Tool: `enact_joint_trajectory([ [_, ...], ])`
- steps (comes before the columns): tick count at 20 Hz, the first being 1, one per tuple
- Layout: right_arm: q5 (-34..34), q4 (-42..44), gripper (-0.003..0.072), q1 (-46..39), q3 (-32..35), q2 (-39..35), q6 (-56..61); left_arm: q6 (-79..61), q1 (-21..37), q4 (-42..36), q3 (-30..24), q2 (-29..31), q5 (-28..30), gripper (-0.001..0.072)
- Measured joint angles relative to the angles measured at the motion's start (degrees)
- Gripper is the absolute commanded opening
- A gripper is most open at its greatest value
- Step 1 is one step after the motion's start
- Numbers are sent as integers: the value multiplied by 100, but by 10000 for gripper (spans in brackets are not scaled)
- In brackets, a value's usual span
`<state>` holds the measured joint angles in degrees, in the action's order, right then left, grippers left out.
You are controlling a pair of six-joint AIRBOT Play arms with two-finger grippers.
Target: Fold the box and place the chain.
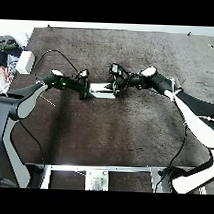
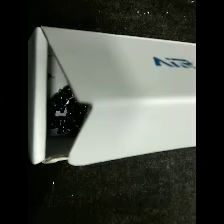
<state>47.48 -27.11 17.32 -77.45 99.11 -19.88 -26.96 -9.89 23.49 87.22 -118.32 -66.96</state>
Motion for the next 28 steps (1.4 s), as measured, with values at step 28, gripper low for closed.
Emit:
enact_joint_trajectory([
  [28,28,-313,228,2,17,22,192,-2,0,7,0,0,-11,402],
])
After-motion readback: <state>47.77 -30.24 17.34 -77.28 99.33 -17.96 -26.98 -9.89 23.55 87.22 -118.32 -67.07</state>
